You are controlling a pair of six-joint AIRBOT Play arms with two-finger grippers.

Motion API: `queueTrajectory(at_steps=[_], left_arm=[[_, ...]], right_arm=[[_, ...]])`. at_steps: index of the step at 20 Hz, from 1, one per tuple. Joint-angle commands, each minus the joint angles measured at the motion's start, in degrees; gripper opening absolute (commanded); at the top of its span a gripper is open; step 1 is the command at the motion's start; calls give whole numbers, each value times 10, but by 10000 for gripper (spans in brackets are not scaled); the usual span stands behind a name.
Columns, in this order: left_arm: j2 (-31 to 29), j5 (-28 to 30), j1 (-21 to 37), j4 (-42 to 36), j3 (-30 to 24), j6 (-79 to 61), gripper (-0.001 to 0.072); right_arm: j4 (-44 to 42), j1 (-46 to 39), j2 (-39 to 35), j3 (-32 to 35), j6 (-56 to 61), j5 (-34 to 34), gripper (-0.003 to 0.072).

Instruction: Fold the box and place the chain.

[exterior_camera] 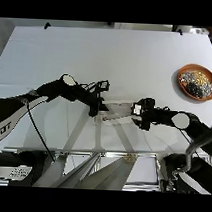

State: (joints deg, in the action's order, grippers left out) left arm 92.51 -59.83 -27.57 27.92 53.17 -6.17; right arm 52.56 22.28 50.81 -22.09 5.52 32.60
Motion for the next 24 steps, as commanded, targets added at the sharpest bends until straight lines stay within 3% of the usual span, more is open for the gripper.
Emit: queueTrajectory(at_steps=[1,10,24], left_arm=[[0,0,0,0,0,0,13],[0,0,0,0,0,0,13],[0,0,0,0,0,0,13]], right_arm=[[-39,-24,13,-8,-59,47,690],[-44,-42,13,-7,-83,143,690],[-62,-37,-9,-7,-60,50,690]])
